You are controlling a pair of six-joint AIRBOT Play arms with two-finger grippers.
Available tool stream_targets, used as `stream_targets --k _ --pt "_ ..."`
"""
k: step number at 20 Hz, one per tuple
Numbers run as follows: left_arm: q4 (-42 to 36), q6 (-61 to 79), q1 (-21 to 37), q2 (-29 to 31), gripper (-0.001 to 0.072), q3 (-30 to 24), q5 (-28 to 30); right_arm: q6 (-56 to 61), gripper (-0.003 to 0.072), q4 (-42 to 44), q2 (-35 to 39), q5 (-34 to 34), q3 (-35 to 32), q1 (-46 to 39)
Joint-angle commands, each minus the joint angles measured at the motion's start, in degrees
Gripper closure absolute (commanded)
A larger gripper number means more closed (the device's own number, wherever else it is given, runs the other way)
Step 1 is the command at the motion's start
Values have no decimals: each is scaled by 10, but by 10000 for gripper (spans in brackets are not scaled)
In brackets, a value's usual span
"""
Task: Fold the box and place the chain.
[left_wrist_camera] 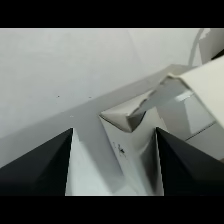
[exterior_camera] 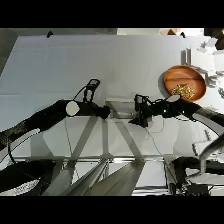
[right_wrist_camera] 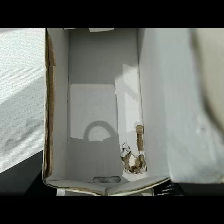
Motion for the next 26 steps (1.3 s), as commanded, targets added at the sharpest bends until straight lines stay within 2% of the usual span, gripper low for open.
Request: stream_targets --k 1,5,7,8,11,13,17,19,21,23,24,26 --pt "37 -38 -16 -2 210 20 -7 0 168 0 0 0 1 0" --pt "231 -227 -41 -35 215 78 -107 0 168 0 0 0 1 0" --pt "293 -288 -59 -55 234 99 -130 0 168 0 0 0 1 0" --pt "304 -322 -66 -61 270 107 -128 0 168 0 0 0 1 0" --pt "316 -403 -84 -68 288 120 -102 0 168 0 0 0 1 0" --pt "327 -426 -91 -68 349 122 -103 0 168 0 0 0 1 0" --pt "384 -515 -96 -70 357 124 -167 0 168 0 0 0 1 0" --pt "398 -551 -101 -71 374 127 -170 0 168 0 0 0 1 0" --pt "404 -575 -106 -72 516 132 -158 0 168 0 0 0 1 0" --pt "403 -576 -112 -76 607 137 -137 0 168 0 0 0 1 0" --pt "401 -575 -115 -79 688 141 -136 0 168 0 0 0 1 0" --pt "395 -575 -118 -84 705 143 -132 0 168 0 0 0 1 0"
